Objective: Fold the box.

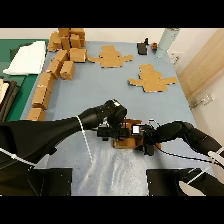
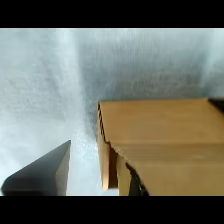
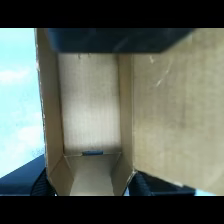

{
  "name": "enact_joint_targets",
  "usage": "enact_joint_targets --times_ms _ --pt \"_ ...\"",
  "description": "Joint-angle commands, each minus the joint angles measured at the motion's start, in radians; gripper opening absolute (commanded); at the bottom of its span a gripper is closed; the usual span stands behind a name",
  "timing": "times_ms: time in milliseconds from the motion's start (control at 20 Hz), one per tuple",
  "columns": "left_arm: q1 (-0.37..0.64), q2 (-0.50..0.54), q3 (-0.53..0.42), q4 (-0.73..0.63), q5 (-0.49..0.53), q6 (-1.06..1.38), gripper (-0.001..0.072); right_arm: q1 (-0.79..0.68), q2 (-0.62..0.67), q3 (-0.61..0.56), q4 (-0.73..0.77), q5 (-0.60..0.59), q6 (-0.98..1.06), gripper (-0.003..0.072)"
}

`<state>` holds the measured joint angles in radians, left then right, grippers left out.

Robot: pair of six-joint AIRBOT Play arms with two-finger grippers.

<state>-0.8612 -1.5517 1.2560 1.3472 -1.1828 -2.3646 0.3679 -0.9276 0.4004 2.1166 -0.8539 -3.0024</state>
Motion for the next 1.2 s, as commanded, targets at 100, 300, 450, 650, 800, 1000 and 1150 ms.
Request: enact_joint_targets --times_ms 100,300,450,650,800,1000,1150 --pt "0.089 0.004 0.023 -0.136 -0.066 0.174 0.0441 0.000 0.000 0.000 0.000 -0.001 0.000 0.0503" --pt "0.163 0.005 0.067 -0.288 -0.065 0.317 0.0442 0.000 0.000 0.000 0.000 -0.001 0.000 0.0503" --pt "0.211 0.005 0.071 -0.376 -0.070 0.407 0.0442 0.000 0.000 0.000 0.000 -0.001 0.000 0.0503" --pt "0.280 0.005 0.071 -0.435 -0.131 0.527 0.0442 0.000 0.000 0.000 0.000 -0.001 0.000 0.0503" --pt "0.348 0.005 0.071 -0.434 -0.216 0.599 0.0442 0.000 0.000 0.000 0.000 -0.001 0.000 0.0503" --pt "0.433 0.005 0.071 -0.432 -0.265 0.814 0.0346 0.000 0.000 0.001 0.000 -0.001 0.000 0.0503" --pt "0.464 0.004 0.071 -0.423 -0.249 1.209 0.0014 0.000 0.000 0.000 0.000 -0.001 0.000 0.0503"
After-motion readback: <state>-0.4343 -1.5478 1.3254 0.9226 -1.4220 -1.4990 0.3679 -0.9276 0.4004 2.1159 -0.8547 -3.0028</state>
